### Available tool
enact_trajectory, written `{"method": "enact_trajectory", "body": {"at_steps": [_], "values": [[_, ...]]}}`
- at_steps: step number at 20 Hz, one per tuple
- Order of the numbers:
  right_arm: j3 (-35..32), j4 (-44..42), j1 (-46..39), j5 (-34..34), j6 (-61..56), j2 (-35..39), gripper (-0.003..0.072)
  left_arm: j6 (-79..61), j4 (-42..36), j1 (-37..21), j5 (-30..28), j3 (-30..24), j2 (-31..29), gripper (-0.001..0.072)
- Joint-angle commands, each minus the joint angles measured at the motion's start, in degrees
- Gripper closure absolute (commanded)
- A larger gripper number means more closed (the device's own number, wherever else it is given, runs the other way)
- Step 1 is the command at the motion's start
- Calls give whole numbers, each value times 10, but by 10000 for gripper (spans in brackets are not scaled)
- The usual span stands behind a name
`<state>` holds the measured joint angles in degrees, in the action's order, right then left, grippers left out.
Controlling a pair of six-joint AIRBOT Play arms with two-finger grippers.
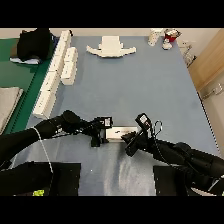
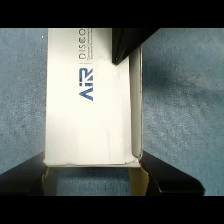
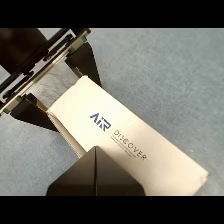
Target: Fold the box.
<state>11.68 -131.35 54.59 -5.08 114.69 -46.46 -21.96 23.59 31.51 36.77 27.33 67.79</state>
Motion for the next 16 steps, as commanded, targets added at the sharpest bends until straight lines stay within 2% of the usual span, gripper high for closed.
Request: {"method": "enact_trajectory", "body": {"at_steps": [1,7,12,16], "values": [[-4,2,2,-14,-2,-10,685,0,0,-1,0,0,0,190],[8,43,1,-13,-2,24,683,0,0,0,0,0,0,190],[35,129,-11,-20,-2,45,683,0,0,-1,0,0,0,190],[103,195,-83,-116,-3,44,683,0,0,0,0,0,0,190]]}}
